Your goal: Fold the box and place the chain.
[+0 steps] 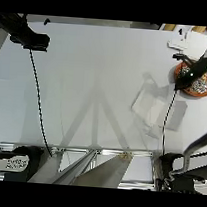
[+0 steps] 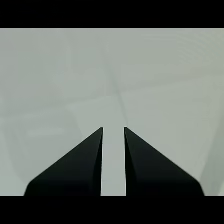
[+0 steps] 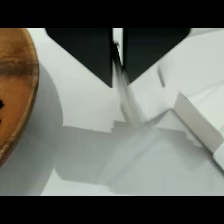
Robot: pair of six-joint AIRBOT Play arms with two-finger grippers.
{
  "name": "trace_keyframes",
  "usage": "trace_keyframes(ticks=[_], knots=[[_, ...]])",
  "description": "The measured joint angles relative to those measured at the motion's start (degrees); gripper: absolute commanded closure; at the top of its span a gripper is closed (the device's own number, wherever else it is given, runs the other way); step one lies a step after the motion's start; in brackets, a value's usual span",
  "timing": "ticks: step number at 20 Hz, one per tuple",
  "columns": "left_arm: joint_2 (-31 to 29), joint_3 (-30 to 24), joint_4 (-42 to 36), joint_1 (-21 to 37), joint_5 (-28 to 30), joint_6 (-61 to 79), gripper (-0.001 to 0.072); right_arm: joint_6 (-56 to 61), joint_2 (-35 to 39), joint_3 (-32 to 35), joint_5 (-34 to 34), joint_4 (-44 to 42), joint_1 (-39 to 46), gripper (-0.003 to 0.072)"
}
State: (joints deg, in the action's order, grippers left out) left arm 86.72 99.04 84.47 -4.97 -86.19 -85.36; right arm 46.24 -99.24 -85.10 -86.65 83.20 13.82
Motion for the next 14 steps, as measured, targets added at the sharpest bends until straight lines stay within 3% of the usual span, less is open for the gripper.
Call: trace_keyframes(ticks=[9,14], knots=[[0.0,0.0,0.0,-0.02,-0.02,0.0,0.0557,4.37,8.57,0.28,-0.48,-3.28,-8.87,0.0671],[0.0,0.0,0.0,0.0,-0.02,0.0,0.0557,8.94,19.3,2.05,0.7,-14.99,-12.83,0.0672]])
